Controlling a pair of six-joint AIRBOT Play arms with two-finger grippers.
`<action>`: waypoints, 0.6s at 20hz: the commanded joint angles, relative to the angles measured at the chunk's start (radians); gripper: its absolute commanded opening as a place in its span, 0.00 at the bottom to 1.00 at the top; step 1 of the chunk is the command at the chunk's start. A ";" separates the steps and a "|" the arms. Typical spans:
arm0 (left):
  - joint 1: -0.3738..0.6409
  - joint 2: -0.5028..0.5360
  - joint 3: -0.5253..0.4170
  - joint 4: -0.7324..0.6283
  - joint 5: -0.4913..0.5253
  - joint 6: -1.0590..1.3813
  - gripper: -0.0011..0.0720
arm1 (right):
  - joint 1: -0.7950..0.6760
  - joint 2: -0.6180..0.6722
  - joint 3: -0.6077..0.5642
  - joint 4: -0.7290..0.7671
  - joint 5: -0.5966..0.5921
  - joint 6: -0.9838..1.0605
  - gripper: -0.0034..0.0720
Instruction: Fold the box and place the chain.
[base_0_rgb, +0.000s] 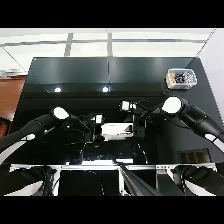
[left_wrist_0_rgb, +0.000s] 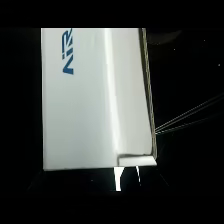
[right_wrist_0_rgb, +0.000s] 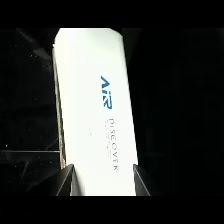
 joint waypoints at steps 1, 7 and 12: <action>0.000 0.000 0.001 0.001 -0.001 0.002 0.65 | 0.001 0.000 0.000 -0.008 0.021 0.000 0.60; 0.000 0.000 0.001 0.001 -0.004 0.002 0.65 | 0.001 0.000 0.000 -0.010 0.029 0.007 0.38; 0.000 0.000 0.001 0.001 -0.004 0.003 0.65 | 0.001 0.000 0.000 -0.013 0.048 0.011 0.38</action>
